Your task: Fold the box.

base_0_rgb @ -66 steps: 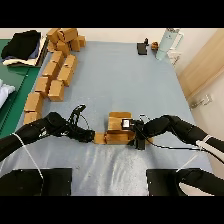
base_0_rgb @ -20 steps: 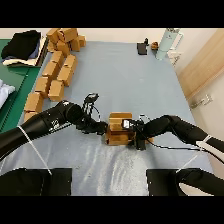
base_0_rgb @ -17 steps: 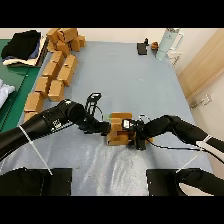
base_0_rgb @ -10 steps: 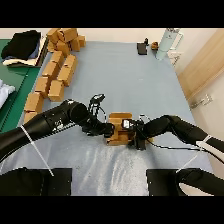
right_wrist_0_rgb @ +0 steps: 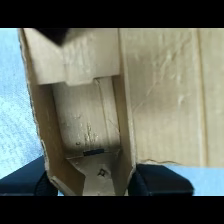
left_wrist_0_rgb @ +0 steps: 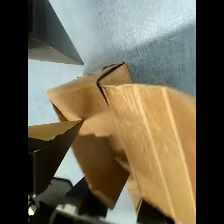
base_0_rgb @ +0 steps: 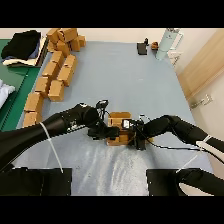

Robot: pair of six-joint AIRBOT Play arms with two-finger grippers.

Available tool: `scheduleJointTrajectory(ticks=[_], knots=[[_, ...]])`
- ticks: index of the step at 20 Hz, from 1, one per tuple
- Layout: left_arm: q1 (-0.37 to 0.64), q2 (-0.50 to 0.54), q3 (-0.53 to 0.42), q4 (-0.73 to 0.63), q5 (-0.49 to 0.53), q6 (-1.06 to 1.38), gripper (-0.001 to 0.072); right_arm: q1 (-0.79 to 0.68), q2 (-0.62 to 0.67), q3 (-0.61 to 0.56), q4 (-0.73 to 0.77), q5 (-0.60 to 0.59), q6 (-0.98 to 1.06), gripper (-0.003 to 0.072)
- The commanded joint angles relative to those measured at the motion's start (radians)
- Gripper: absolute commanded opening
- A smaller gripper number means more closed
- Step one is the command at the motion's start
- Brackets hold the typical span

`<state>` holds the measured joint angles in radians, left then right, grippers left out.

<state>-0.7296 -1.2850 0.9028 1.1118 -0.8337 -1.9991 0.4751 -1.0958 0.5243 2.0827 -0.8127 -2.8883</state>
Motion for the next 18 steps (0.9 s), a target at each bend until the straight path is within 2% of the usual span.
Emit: scheduleJointTrajectory(ticks=[1, 7, 11, 12, 13, 17, 18], knots=[[-0.039, -0.064, 0.046, 0.079, -0.016, -0.137, 0.0543, 0.001, 0.000, 0.000, 0.000, 0.000, 0.000, 0.0451], [-0.092, -0.143, 0.157, 0.261, -0.127, -0.309, 0.0542, 0.001, 0.000, 0.000, 0.000, 0.000, 0.000, 0.0451], [-0.113, -0.214, 0.233, 0.314, -0.185, -0.329, 0.0531, 0.001, 0.000, 0.000, 0.000, 0.000, 0.000, 0.0451], [-0.113, -0.228, 0.247, 0.314, -0.195, -0.327, 0.0405, 0.001, 0.000, 0.000, 0.000, 0.000, 0.000, 0.0452], [-0.113, -0.235, 0.250, 0.314, -0.195, -0.323, 0.0347, 0.001, 0.000, 0.000, 0.000, 0.000, 0.000, 0.0451], [-0.113, -0.237, 0.249, 0.314, -0.201, -0.325, 0.0343, 0.001, 0.000, 0.000, 0.000, 0.000, 0.000, 0.0451], [-0.113, -0.237, 0.249, 0.314, -0.203, -0.328, 0.0248, 0.001, 0.000, 0.000, 0.000, 0.000, 0.000, 0.0451]])
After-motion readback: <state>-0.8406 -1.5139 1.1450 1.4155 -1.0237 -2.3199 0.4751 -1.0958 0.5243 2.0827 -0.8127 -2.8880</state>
